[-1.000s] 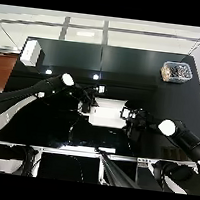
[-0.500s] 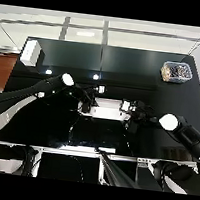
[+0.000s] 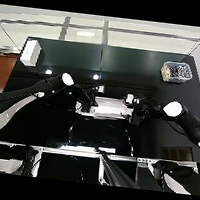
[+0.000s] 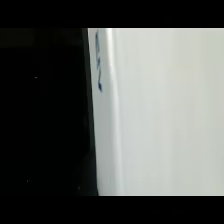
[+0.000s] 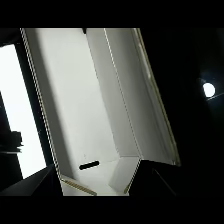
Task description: Fold the box and place the chain.
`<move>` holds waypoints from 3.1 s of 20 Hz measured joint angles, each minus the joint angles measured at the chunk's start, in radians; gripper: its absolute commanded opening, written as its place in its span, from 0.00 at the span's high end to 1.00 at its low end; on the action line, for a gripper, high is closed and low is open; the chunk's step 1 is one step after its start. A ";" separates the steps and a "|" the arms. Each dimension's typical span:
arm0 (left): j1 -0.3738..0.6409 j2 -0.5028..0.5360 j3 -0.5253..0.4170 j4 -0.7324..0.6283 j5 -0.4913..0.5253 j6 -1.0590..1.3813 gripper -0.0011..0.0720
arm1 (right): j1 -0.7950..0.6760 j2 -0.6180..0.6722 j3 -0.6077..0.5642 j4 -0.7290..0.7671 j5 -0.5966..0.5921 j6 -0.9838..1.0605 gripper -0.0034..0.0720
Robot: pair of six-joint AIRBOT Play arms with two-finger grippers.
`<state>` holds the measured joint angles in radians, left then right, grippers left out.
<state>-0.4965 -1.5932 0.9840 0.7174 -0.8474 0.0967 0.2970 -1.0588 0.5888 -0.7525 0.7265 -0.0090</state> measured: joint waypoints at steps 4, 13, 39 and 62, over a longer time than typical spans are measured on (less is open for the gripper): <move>0.000 0.000 0.000 0.000 0.000 0.000 0.95 | -0.009 -0.039 0.011 0.018 0.001 -0.048 0.06; 0.000 0.000 0.000 0.000 0.000 0.000 0.95 | -0.016 -0.070 0.020 0.131 -0.005 -0.164 0.06; 0.000 0.000 0.000 -0.001 -0.001 0.001 0.95 | -0.077 -0.227 0.020 0.208 0.095 -0.311 0.06; 0.000 0.000 0.000 0.000 0.000 0.001 0.95 | -0.036 -0.279 0.041 0.135 0.073 -0.271 0.06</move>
<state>-0.4965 -1.5932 0.9836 0.7170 -0.8471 0.0975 0.2611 -1.3380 0.6296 -0.6178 0.7994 -0.2802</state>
